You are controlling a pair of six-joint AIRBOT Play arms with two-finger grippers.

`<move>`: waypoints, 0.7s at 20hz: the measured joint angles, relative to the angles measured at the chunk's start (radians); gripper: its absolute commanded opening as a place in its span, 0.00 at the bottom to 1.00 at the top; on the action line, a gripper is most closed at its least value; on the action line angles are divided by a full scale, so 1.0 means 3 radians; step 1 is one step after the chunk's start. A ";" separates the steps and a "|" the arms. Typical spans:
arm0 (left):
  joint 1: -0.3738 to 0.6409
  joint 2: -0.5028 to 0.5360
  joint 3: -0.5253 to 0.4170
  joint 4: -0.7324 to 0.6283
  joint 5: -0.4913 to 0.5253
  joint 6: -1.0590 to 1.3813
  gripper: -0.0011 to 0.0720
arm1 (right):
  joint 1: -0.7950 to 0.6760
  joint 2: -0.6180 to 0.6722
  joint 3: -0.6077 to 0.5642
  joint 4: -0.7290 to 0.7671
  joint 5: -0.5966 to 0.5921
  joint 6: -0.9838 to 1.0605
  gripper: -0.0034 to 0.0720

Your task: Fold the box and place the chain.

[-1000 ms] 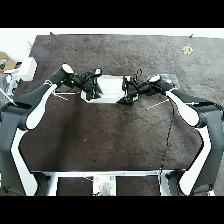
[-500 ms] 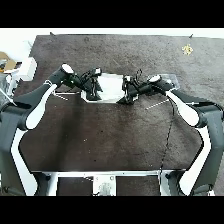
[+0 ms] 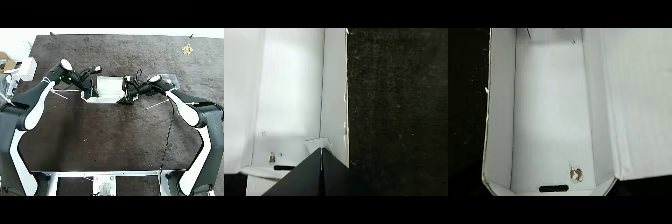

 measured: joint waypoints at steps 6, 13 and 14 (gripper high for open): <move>0.0326 0.0420 0.0150 0.0000 -0.0141 -0.0718 0.03 | 0.0000 0.0000 0.0000 0.0000 0.0000 0.0001 0.37; 0.0762 0.0631 0.0072 0.0159 -0.0126 -0.2397 0.03 | 0.0000 0.0000 0.0000 0.0000 0.0000 0.0001 0.37; 0.0791 0.0636 0.0019 0.0177 -0.0093 -0.2561 0.03 | 0.0000 0.0000 0.0000 0.0000 0.0000 0.0001 0.37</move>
